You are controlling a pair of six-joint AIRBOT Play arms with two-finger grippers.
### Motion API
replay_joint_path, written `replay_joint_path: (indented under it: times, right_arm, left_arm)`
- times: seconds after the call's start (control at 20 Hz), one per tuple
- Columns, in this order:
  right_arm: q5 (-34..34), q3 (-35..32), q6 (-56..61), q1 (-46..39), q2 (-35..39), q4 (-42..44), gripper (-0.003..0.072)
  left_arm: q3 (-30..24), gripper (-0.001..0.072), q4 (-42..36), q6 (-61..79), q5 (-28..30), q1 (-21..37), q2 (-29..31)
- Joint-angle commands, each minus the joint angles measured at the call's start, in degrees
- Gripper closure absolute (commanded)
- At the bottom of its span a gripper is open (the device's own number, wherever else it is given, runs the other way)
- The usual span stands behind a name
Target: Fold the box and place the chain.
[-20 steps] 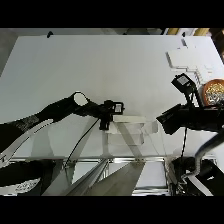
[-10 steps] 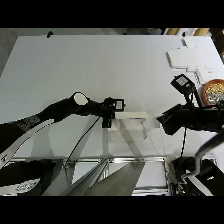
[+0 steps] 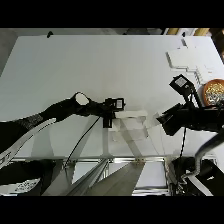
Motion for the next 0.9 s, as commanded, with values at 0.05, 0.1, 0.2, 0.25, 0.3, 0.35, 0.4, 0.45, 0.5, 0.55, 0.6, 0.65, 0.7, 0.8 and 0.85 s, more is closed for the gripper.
replay_joint_path:
  times: [0.05,0.1,0.2,0.25,0.3,0.35,0.4,0.45,0.5,0.55,0.6,0.65,0.7,0.8,0.85]
  right_arm:
    - [-0.42,-0.63,-1.05,0.07,-0.04,2.19,0.0428]
    - [-1.36,-1.97,-2.71,0.07,-0.15,5.18,0.051]
    - [-5.07,-6.62,-5.84,0.09,-1.09,13.7,0.0545]
    - [-7.74,-9.66,-7.28,0.74,-2.05,17.55,0.0648]
    - [-11.23,-12.39,-7.74,2.58,-3.21,19.87,0.0668]
    - [-15.12,-14.36,-7.65,5.11,-4.46,20.98,0.0668]
    - [-19.63,-15.41,-6.43,8.72,-6.14,21.29,0.0668]
    - [-23.67,-15.45,-4.76,12.57,-8.15,21.11,0.0668]
    - [-28.98,-15.45,-2.43,16.65,-10.49,20.39,0.0668]
    - [-33.79,-15.45,1.77,19.91,-12.74,18.05,0.0668]
    - [-37.83,-15.45,7.93,22.36,-15.17,14.73,0.0668]
    - [-39.63,-15.45,12.98,23.61,-17.18,11.85,0.0669]
    - [-40.06,-15.45,16.79,24.13,-18.97,9.51,0.0669]
    - [-41.57,-15.45,18.49,24.22,-21.11,8.13,0.067]
    - [-43.65,-15.45,18.49,24.24,-21.68,8.24,0.067]
  left_arm:
    - [-0.02,0.0704,0.24,-0.02,-0.44,-0.04,0.35]
    - [-0.02,0.0704,0.2,-0.13,-0.59,-0.04,0.74]
    - [0.2,0.0705,0.04,-4.42,-0.55,-0.04,1.7]
    - [0.24,0.0705,0.07,-7.78,-0.57,-0.04,2.08]
    - [0.39,0.0706,0.17,-11.28,-0.85,-0.04,2.34]
    - [0.66,0.0706,0.2,-14.21,-1.22,-0.04,2.45]
    - [1.09,0.0706,-0.09,-17.07,-1.75,-0.07,2.45]
    - [1.68,0.0706,-0.22,-20.0,-2.12,-0.07,2.45]
    - [2.43,0.0706,-0.2,-23.21,-2.56,-0.04,2.45]
    - [3.26,0.0705,-0.2,-26.6,-3.15,-0.04,2.45]
    - [3.93,0.0705,-0.17,-29.57,-3.74,-0.04,2.45]
    - [4.26,0.0705,-0.11,-31.67,-4.13,-0.04,2.47]
    - [4.28,0.0705,-0.11,-32.76,-4.35,-0.04,2.47]
    - [4.28,0.0705,0.07,-34.95,-4.37,-0.04,2.45]
    - [4.26,0.0705,0.04,-35.01,-4.39,-0.04,2.45]
